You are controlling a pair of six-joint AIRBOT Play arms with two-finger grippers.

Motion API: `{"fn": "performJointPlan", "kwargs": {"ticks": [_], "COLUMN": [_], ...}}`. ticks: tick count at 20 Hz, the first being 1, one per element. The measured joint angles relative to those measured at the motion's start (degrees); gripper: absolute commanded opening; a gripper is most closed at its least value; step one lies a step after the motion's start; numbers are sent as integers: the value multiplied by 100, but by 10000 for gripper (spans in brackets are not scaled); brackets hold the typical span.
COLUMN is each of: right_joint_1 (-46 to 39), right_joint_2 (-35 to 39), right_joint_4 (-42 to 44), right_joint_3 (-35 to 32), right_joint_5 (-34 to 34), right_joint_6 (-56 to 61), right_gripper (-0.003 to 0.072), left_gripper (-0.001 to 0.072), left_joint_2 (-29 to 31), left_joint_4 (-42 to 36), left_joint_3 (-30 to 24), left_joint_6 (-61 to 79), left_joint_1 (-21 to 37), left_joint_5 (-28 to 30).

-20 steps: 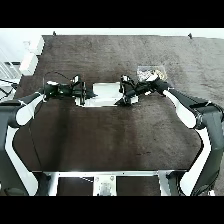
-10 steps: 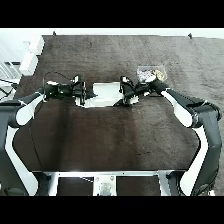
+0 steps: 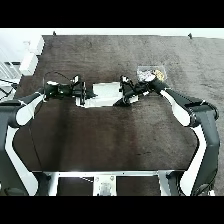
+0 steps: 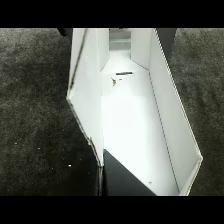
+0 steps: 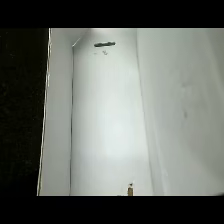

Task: Fold the box and place the chain.

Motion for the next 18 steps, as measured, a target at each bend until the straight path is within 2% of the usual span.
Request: {"fn": "performJointPlan", "kwargs": {"ticks": [8, 10, 18], "right_joint_1": [0, 0, -59], "right_joint_2": [-7, -7, -35], "right_joint_4": [-2, -4, -22], "right_joint_3": [9, 11, 11], "right_joint_5": [4, 9, 33], "right_joint_6": [2, 9, 31], "right_gripper": [615, 577, 577], "left_gripper": [21, 21, 21], "left_joint_2": [0, 0, 0], "left_joint_4": [0, 0, 0], "left_joint_3": [0, 0, -2], "left_joint_6": [2, 2, 2], "left_joint_1": [0, 0, -7], "left_joint_5": [-2, -2, -2]}}
